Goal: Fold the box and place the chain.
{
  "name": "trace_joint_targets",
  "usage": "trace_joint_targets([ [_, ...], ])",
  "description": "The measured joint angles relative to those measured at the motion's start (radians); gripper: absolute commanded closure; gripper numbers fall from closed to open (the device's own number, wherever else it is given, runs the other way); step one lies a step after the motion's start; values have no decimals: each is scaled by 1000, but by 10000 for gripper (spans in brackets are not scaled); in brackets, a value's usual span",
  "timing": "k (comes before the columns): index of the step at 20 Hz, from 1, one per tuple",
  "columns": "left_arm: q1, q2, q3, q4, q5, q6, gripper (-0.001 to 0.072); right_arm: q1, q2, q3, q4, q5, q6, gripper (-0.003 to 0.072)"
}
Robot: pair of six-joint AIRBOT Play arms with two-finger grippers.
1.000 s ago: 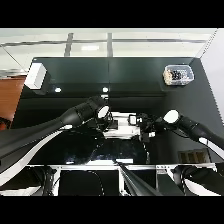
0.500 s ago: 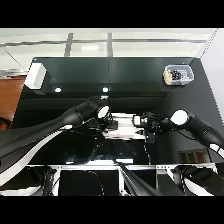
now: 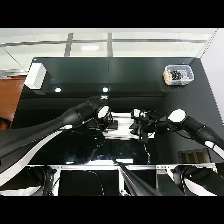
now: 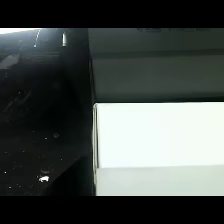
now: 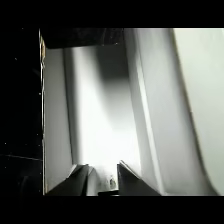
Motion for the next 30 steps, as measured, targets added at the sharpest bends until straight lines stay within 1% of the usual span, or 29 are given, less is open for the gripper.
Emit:
trace_joint_targets([
  [1,0,0,0,0,2,0,683,1,-6,0,10,-7,10,418],
  [2,0,0,0,0,2,0,683,0,-11,-1,16,-13,27,401],
  [3,0,0,0,0,6,0,683,0,-13,-1,21,-17,45,357],
  [4,0,0,0,-2,6,0,683,-1,-16,-2,23,-16,56,491],
  [5,0,0,0,-1,6,0,683,-2,-17,-2,23,-15,74,668],
  [8,1,0,0,-5,7,3,683,-24,3,11,6,40,172,671],
  [9,2,0,0,-4,7,3,683,-45,19,26,-11,70,247,671],
  [11,2,0,0,-2,7,2,683,-119,64,79,-75,157,460,671],
  [13,2,0,0,-2,5,2,683,-225,104,130,-171,241,660,671],
  [15,3,0,0,-2,4,2,683,-360,130,159,-312,307,869,671],
  [17,3,0,0,0,4,2,683,-509,142,161,-475,332,1093,671],
  [19,3,0,0,8,5,-5,683,-632,148,136,-552,348,1243,671],
  [21,3,0,0,15,13,-21,684,-712,150,93,-541,352,1297,671],
  [24,3,0,0,21,17,-35,684,-748,135,18,-450,370,1250,671],
  [27,5,0,0,26,21,-39,683,-723,93,-29,-390,377,1197,671],
  [30,8,0,0,29,22,-42,683,-662,41,-47,-321,374,1144,671],
])
